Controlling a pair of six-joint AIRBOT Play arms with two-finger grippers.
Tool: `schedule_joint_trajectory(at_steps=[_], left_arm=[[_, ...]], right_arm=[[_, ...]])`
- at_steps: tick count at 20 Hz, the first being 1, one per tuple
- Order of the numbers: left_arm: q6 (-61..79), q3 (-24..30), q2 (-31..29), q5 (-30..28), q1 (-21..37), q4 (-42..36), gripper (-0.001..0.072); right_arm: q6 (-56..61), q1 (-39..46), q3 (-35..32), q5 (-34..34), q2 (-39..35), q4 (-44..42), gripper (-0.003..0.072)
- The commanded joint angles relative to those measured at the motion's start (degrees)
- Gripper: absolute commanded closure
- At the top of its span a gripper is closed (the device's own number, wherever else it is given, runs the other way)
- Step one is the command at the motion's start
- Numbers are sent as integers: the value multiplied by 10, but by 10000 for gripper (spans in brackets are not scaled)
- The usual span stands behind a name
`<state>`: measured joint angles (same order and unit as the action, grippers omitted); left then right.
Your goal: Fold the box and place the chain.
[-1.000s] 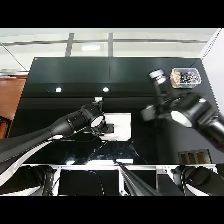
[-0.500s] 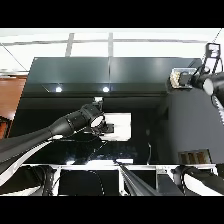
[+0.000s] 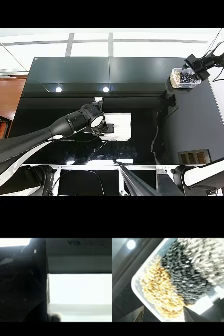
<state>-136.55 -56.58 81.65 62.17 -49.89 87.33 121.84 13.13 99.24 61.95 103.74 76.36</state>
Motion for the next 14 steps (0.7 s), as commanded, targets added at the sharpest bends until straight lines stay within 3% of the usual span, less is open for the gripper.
schedule_joint_trajectory(at_steps=[1, 11, 12, 13, 14], left_arm=[[0, 0, 0, -2, 0, 0, 685], [0, 0, 0, -2, 0, 0, 685], [0, 0, 0, -2, 0, 0, 685], [0, 0, 0, -2, 0, 0, 685], [0, 0, 0, -2, 0, 0, 685]], right_arm=[[16, 9, 35, 7, 52, -66, 152], [-31, 1, 35, -5, 97, -74, 153], [-40, -4, 35, -7, 99, -73, 210], [-52, -7, 35, -8, 99, -74, 405], [-67, -7, 36, -7, 97, -81, 646]])
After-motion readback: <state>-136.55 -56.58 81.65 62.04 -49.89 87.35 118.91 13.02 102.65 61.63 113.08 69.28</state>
